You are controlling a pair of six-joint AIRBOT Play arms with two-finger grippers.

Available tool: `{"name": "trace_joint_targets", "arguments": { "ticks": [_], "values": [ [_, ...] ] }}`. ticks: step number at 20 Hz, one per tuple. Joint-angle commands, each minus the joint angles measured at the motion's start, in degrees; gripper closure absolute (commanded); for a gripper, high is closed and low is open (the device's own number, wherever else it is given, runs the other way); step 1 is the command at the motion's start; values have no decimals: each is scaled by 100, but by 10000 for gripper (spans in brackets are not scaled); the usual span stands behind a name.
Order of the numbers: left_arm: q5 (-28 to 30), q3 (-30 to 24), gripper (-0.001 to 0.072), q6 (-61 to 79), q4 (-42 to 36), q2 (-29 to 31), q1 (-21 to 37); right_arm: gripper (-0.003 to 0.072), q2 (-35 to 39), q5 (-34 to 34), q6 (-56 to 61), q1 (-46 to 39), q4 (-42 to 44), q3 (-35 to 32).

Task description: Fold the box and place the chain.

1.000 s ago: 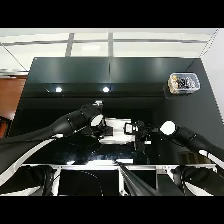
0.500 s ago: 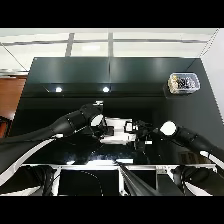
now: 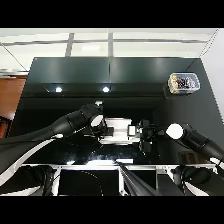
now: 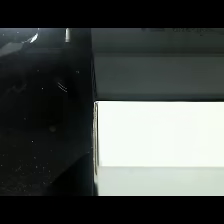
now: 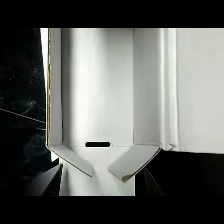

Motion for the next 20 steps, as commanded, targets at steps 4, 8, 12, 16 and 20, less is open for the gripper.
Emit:
{"name": "trace_joint_targets", "arguments": {
  "ticks": [4,8,12,16,20],
  "values": [
    [90,4,684,11,-15,4,4,209,52,2,-111,4,-17,4],
    [96,4,683,11,-28,4,4,493,11,-105,-151,11,404,0],
    [101,4,683,11,-31,4,4,494,-79,-140,-149,13,859,0],
    [105,4,683,11,-31,4,4,493,-341,-262,-151,15,1456,0],
    [103,4,683,11,-31,4,4,494,-623,-494,-151,138,1716,0]
  ]
}}
